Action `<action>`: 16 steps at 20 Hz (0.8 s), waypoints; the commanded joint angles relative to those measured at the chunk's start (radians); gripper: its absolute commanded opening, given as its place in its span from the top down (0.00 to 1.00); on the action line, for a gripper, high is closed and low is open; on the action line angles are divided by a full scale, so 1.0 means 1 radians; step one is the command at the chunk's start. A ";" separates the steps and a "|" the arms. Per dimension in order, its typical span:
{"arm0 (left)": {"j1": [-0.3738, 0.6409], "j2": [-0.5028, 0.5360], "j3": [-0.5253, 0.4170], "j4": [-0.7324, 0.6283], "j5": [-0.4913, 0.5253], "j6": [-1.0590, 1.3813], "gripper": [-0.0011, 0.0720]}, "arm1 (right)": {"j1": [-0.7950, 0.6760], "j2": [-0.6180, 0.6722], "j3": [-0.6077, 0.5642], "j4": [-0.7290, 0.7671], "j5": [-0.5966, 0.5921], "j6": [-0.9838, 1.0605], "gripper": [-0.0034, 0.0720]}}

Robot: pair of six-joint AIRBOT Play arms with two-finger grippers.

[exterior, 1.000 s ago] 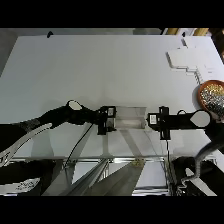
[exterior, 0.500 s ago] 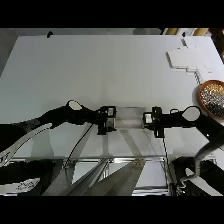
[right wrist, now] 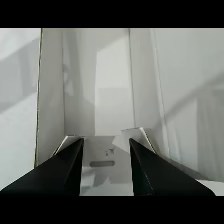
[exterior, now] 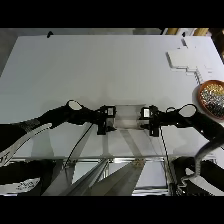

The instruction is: Fold the box and place the chain.

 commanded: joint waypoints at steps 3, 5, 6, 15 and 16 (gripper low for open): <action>-0.001 0.000 0.000 0.000 0.000 0.000 0.78 | -0.026 0.036 -0.011 -0.024 0.056 0.066 0.50; -0.001 0.000 0.000 0.000 0.000 0.000 0.78 | -0.037 0.098 -0.011 -0.098 0.081 0.198 0.51; -0.001 0.000 0.000 0.000 -0.001 0.000 0.78 | -0.044 0.137 -0.011 -0.138 0.097 0.282 0.53; -0.001 0.000 0.000 0.000 0.000 0.000 0.78 | -0.090 0.366 -0.011 -0.228 -0.066 0.983 0.93; -0.001 0.000 0.000 0.000 -0.001 0.000 0.78 | -0.129 0.357 -0.011 -0.246 -0.084 1.050 0.93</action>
